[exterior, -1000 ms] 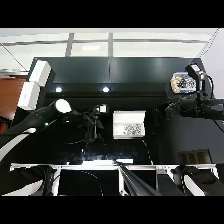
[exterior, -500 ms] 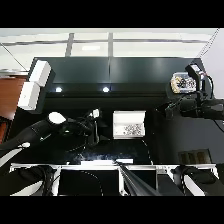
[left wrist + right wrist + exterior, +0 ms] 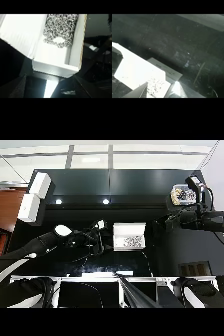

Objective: Fold the box and place the chain.

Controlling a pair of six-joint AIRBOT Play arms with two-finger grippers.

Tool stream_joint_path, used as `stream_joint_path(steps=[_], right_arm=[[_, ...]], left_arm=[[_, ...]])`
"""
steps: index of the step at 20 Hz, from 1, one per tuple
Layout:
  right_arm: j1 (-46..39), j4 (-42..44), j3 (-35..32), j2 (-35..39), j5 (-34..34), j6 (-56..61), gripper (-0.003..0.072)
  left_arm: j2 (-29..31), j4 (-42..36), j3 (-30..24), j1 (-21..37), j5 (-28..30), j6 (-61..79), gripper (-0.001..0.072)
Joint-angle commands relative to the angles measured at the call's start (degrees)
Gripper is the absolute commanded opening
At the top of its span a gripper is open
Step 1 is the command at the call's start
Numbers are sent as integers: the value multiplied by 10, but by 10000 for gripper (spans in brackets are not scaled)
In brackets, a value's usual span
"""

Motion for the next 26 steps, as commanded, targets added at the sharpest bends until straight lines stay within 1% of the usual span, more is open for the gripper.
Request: stream_joint_path(steps=[1, 4, 11, 13, 16, 23, 26], right_arm=[[0, 0, 0, 0, 0, -1, 452], [0, 0, 0, 0, 0, -1, 452], [0, 0, 0, 0, 2, -1, 452], [0, 0, 0, 0, 2, -1, 452], [0, 0, 0, 0, 2, -1, 452], [0, 0, 0, 0, 2, -1, 452], [0, 0, 0, 0, 2, -2, 452]], left_arm=[[-3, 15, 6, -1, -1, -3, 703], [-5, 32, 8, -1, -19, -5, 703], [-8, 33, 14, -1, -20, -9, 703], [-21, 33, 23, -4, -22, -10, 702], [-43, 44, 49, -10, -51, -15, 703], [-49, 44, 55, -12, -34, -16, 703], [-52, 48, 59, -17, -36, -14, 703]])
